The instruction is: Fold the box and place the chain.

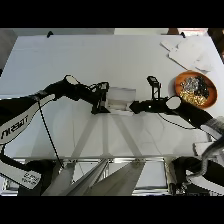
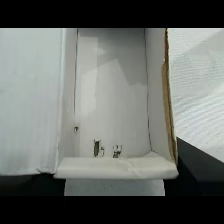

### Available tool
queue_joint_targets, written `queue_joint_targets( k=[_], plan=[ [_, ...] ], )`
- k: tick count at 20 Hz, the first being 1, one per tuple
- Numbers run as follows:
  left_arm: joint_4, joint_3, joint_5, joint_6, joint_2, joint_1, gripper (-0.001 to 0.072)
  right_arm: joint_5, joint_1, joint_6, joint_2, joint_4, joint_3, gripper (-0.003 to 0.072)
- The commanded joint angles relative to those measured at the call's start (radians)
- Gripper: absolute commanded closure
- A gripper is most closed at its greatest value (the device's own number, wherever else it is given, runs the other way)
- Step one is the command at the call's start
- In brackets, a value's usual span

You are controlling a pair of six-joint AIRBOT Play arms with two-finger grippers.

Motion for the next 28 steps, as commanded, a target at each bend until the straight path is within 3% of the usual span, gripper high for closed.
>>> queue_joint_targets(
  k=[1,7,8,9,15,21,24,28],
  plan=[
    [0.001,0.0,0.0,0.001,0.0,0.001,0.05,0.047,0.003,0.182,0.0,-0.181,0.042,0.0169],
    [0.001,0.0,0.0,0.001,0.0,0.001,0.05,0.184,0.07,0.467,-0.005,-0.513,0.152,0.0173],
    [0.001,0.0,-0.001,0.001,0.0,0.001,0.05,0.201,0.092,0.504,-0.016,-0.547,0.166,0.0221],
    [0.001,0.0,0.0,0.001,0.0,0.001,0.05,0.218,0.112,0.523,-0.03,-0.563,0.178,0.026],
    [0.001,0.0,0.0,0.001,0.0,0.001,0.05,0.283,0.209,0.526,-0.124,-0.607,0.269,0.026],
    [0.001,0.0,0.0,0.001,0.0,0.001,0.05,0.332,0.211,0.539,-0.126,-0.654,0.366,0.0259],
    [0.001,0.0,0.0,0.001,0.0,0.001,0.05,0.354,0.211,0.643,-0.129,-0.669,0.392,0.026],
    [0.001,0.0,0.0,0.001,0.0,0.001,0.05,0.493,0.211,0.866,-0.156,-0.766,0.397,0.026]
  ],
)
